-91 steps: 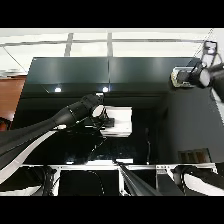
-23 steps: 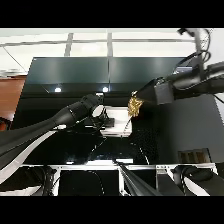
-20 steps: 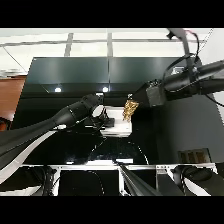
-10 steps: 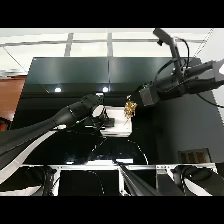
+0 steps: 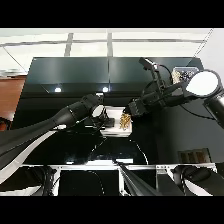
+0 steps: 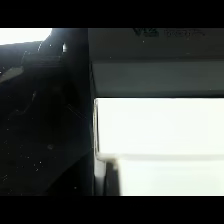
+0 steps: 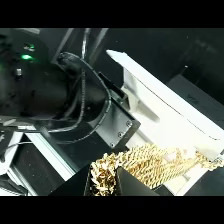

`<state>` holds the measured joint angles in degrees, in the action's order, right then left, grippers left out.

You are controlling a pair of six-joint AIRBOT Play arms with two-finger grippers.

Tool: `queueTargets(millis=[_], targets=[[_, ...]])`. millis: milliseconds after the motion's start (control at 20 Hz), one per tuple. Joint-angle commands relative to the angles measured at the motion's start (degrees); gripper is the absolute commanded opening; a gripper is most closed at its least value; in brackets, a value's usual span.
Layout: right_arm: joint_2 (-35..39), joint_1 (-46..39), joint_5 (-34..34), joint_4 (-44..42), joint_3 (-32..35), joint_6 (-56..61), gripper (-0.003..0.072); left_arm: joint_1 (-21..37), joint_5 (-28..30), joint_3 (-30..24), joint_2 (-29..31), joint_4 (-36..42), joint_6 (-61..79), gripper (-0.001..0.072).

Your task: Fold the box and place the chain.

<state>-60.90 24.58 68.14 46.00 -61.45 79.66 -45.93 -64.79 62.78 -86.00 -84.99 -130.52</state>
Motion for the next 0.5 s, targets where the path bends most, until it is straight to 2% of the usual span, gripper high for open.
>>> queueTargets(millis=[0, 150, 450], targets=[[-0.2, 0.4, -1.4, 0.5, 0.9, 0.7, 0.0012, 0.0, 0.2, 0.0, 0.0, 0.0, 0.0, 0.0026], [-0.4, 0.4, -1.4, 0.1, 0.6, 2.3, 0.0012, 0.0, 0.1, 0.0, 0.0, 0.0, 0.0, 0.0026], [-0.4, 0.4, 0.5, -1.2, -8.1, 2.5, 0.0012, 0.0, 0.1, 0.0, 0.0, 0.0, 0.0, 0.0026]])
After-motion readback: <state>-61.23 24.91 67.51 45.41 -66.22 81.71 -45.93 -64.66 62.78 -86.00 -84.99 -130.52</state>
